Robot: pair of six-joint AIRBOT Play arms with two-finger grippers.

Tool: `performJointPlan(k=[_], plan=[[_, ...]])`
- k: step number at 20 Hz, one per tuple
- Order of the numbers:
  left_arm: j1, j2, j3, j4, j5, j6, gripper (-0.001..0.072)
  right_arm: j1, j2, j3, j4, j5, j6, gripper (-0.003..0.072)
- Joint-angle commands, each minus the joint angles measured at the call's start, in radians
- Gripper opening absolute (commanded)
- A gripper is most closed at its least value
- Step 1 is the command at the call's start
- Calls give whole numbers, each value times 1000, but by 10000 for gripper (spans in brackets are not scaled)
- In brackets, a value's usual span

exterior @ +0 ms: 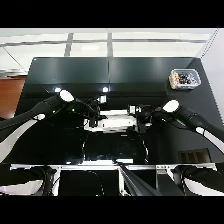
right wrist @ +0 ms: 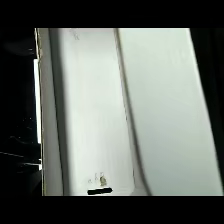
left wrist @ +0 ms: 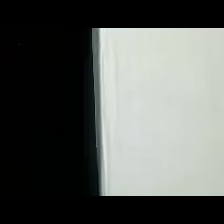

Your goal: Fold the box and place the chain.

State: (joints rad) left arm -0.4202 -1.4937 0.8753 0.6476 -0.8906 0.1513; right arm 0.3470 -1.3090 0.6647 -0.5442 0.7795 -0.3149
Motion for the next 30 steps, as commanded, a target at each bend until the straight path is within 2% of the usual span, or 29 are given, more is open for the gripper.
performJointPlan(k=[1,19,20,21,27,29,30], plan=[[0,0,1,-1,5,0,29,2,-27,-1,-14,-3,-11,713],[0,0,1,-1,5,0,29,4,-58,0,-20,-33,16,711],[0,0,1,-1,5,0,29,8,-58,0,-30,-29,16,618],[0,0,1,-1,5,0,29,15,-58,0,-42,-32,19,601],[0,0,1,-1,5,0,29,24,-60,0,-58,-42,31,601],[0,0,1,-1,5,0,29,24,-60,0,-58,-41,31,537],[0,0,1,-1,5,0,29,24,-60,0,-58,-41,31,534]])
